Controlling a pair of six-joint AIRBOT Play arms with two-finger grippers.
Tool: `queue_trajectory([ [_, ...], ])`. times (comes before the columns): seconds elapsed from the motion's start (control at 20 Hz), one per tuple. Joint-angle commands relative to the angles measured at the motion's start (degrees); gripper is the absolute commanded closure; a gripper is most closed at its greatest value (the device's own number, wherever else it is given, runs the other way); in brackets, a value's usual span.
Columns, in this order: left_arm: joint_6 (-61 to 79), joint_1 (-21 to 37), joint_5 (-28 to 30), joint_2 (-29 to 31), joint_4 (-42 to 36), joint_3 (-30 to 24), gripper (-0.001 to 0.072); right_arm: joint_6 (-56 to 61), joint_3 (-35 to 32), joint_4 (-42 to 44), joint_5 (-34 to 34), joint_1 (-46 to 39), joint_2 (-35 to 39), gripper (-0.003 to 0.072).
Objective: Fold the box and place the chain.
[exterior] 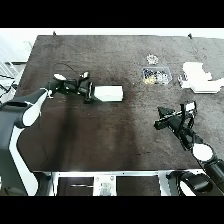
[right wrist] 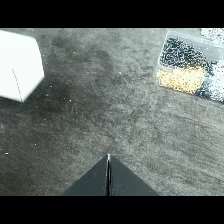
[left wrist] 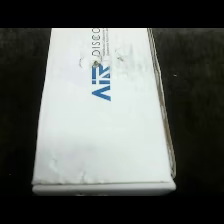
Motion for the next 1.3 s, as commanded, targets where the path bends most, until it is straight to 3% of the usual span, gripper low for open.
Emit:
queue_trajectory([
  [0.0, -6.8, 2.8, 1.0, 6.3, -0.7, 0.0, 0.0697, 0.0, -0.3, -0.1, -0.4, 0.0, 0.1, 0.0676],
  [0.15, -12.9, 8.2, 6.8, 12.5, 0.5, 0.0, 0.0697, 0.0, -0.3, 0.0, -0.4, 0.0, 0.1, 0.0677],
  [0.3, -21.4, 15.7, 16.6, 17.2, 4.2, 0.0, 0.0697, 0.0, -0.3, 0.0, -0.4, 0.0, 0.1, 0.0677],
  [0.45, -31.0, 23.7, 26.4, 17.9, 7.7, -0.1, 0.0697, 0.0, -0.3, 0.0, -0.4, 0.0, 0.1, 0.0676],
  [0.65, -37.4, 31.7, 31.3, 15.7, 11.3, -0.1, 0.0695, 0.1, -0.3, 0.0, -0.4, 0.0, 0.1, 0.0676],
  [0.85, -40.0, 35.1, 35.7, 11.8, 11.3, -0.1, 0.0695, 0.1, -0.3, 0.0, -0.4, 0.0, 0.1, 0.0676],
  [1.05, -40.3, 35.2, 44.6, 8.7, 12.8, -0.1, 0.0694, 0.6, -0.3, 0.1, -0.4, 0.0, 0.1, 0.0676],
  [1.25, -39.5, 35.2, 48.2, 5.7, 12.4, -0.1, 0.0693, 3.1, -0.3, 0.1, -0.4, 0.0, 0.1, 0.0676],
])
